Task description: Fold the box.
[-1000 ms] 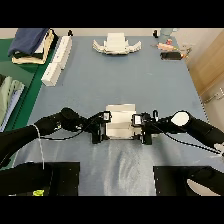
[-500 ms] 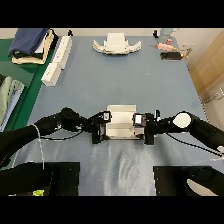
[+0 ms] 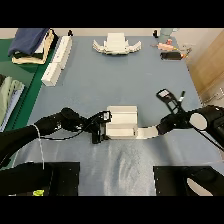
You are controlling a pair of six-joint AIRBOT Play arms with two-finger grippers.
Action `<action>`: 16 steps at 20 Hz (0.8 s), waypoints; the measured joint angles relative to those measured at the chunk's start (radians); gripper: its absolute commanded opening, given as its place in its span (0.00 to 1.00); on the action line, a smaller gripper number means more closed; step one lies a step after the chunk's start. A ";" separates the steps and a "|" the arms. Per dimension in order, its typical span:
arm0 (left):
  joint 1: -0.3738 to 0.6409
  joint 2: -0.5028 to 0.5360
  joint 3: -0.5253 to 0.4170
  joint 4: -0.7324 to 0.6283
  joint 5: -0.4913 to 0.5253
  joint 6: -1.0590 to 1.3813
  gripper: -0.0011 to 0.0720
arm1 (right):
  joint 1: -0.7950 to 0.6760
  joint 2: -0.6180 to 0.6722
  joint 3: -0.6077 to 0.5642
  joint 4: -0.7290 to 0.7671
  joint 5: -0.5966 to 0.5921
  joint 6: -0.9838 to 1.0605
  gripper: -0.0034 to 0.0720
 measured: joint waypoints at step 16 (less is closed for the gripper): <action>0.000 0.000 0.000 0.001 0.000 0.001 0.62 | -0.177 -0.212 -0.068 0.620 -0.018 -0.200 0.05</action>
